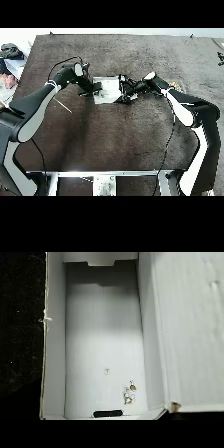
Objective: Fold the box and place the chain.
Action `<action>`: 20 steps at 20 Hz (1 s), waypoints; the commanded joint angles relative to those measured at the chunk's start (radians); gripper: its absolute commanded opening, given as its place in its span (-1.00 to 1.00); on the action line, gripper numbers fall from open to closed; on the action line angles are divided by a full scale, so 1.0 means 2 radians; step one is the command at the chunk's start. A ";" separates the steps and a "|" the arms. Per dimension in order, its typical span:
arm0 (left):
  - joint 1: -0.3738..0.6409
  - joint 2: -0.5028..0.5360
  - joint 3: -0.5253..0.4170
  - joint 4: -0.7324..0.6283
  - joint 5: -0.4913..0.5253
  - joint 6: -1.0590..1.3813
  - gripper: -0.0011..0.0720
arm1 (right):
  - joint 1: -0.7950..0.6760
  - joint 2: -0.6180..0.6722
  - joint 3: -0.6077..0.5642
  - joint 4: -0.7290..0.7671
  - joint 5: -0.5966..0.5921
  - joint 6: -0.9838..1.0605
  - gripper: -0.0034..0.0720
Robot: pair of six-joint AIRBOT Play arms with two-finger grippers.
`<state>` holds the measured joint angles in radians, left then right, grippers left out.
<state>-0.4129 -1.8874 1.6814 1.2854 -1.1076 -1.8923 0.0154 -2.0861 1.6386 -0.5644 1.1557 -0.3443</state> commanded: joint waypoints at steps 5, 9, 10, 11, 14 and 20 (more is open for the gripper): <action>-0.017 -0.018 0.036 0.089 -0.039 -0.076 -0.12 | 0.000 0.000 0.000 0.000 0.000 0.000 0.08; -0.030 -0.060 0.088 0.114 -0.088 -0.080 -0.12 | 0.000 0.000 0.000 0.000 0.000 0.000 0.07; -0.034 -0.067 0.100 0.127 -0.098 -0.086 -0.12 | 0.000 0.000 0.000 0.000 0.000 0.000 0.08; -0.037 -0.073 0.110 0.138 -0.107 -0.089 -0.12 | 0.000 0.000 0.000 0.000 0.000 0.000 0.08; -0.042 -0.079 0.119 0.157 -0.113 -0.098 -0.12 | 0.000 0.000 0.000 0.000 0.000 0.000 0.08; -0.046 -0.080 0.119 0.179 -0.113 -0.106 -0.69 | 0.000 0.000 0.000 0.000 0.000 0.000 0.08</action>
<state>-0.4992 -2.0434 1.9152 1.6035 -1.3258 -2.0953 0.0174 -2.0865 1.6386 -0.5617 1.1522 -0.3435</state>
